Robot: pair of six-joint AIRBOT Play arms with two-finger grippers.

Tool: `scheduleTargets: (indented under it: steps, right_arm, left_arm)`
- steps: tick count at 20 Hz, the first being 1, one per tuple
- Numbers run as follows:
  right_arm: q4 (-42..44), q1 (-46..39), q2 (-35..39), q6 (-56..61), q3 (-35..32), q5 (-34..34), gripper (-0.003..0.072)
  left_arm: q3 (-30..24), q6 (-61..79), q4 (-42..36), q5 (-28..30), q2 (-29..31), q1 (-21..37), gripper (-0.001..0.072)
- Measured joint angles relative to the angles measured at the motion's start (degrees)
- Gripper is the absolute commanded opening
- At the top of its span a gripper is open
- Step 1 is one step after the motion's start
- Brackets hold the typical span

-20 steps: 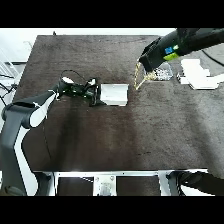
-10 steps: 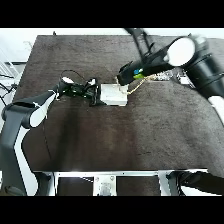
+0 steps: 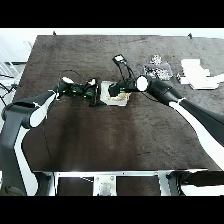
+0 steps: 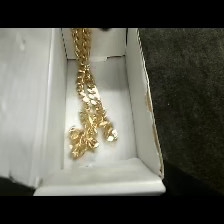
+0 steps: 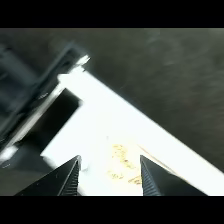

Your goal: Fold the box and place the chain.

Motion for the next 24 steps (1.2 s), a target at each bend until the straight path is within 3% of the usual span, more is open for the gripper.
scheduleTargets:
  steps: [6,7,8,13,18,20,21,23,24]
  right_arm:
    - [-5.4,-11.0,10.0,2.6,-2.7,0.9,0.046]
    - [-5.8,-14.3,10.2,4.4,-3.8,0.7,0.0529]
    - [-5.8,-17.3,9.5,5.8,-4.6,0.3,0.0543]
    - [1.3,-24.8,-1.9,9.0,-3.7,-4.6,0.058]
    - [6.8,-25.0,-14.7,9.2,5.4,-6.2,0.0573]
    - [8.1,-24.7,-17.8,9.2,8.7,-6.3,0.0387]
    - [8.5,-24.6,-18.6,9.3,9.7,-6.4,0.0383]
    - [8.9,-24.7,-20.0,9.6,11.2,-6.6,0.0236]
    - [9.0,-24.7,-20.4,9.7,11.7,-6.7,0.0085]
  left_arm:
    - [0.0,0.0,0.0,0.0,0.0,0.0,0.0461]
    - [0.0,0.0,0.0,0.0,0.0,0.0,0.0462]
    - [0.0,0.0,0.0,0.0,0.0,0.0,0.0461]
    - [0.0,0.0,0.0,0.0,0.0,0.0,0.0461]
    - [0.0,0.0,0.0,0.0,0.0,0.0,0.0461]
    - [0.0,0.0,0.0,0.0,0.0,0.0,0.0461]
    - [0.0,0.0,0.0,0.0,0.0,0.0,0.0461]
    - [0.0,0.0,0.0,0.0,0.0,0.0,0.0461]
    - [0.0,0.0,0.0,0.0,0.0,0.0,0.0461]
